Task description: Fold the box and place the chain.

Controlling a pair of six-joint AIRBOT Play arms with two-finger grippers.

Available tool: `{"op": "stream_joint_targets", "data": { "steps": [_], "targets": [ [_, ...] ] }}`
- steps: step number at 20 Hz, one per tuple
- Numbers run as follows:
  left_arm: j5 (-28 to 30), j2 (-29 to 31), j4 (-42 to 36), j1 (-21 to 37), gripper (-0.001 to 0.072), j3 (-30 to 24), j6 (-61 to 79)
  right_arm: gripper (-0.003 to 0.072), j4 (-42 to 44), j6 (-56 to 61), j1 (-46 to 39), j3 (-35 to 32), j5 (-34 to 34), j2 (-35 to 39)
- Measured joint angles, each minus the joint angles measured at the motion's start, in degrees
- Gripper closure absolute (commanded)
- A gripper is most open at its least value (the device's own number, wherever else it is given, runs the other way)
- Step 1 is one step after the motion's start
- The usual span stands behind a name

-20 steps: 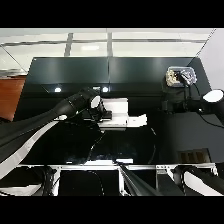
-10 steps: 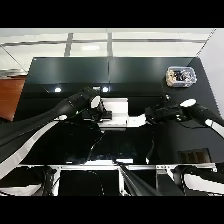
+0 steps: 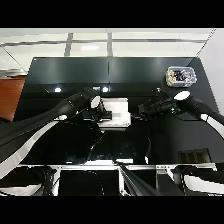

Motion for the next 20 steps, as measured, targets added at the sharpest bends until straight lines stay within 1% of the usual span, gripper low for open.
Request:
{"op": "stream_joint_targets", "data": {
  "steps": [5, 6, 11, 15, 16, 17, 20],
  "targets": [
    [0.02, 0.00, 0.00, 0.00, 0.0682, -0.02, 0.00, 0.0236, 0.00, 0.52, 0.81, 2.43, 2.36, 0.00],
    [0.04, 0.00, -0.02, 0.00, 0.0682, 0.00, 0.00, 0.0273, 0.00, 0.98, 1.25, 2.60, 2.60, 0.00],
    [0.07, 0.00, 0.00, 0.00, 0.0682, -0.02, -0.02, 0.0273, -0.63, 3.52, 4.81, 3.17, 2.03, 0.00],
    [0.11, 0.00, 0.00, 0.00, 0.0682, -0.02, -0.02, 0.0274, -4.55, 7.67, 8.55, 5.42, -0.07, 0.00],
    [0.13, 0.00, 0.00, 0.00, 0.0682, -0.02, -0.15, 0.0292, -5.95, 9.20, 9.40, 6.14, -0.70, 0.00],
    [0.13, 0.00, -0.02, 0.00, 0.0682, -0.02, -0.17, 0.0334, -7.65, 10.91, 10.36, 6.95, -1.25, 0.00],
    [0.17, -0.02, -0.02, 0.00, 0.0682, 0.00, -0.13, 0.0334, -13.66, 17.05, 13.11, 9.07, -2.49, 0.00]
  ]
}}
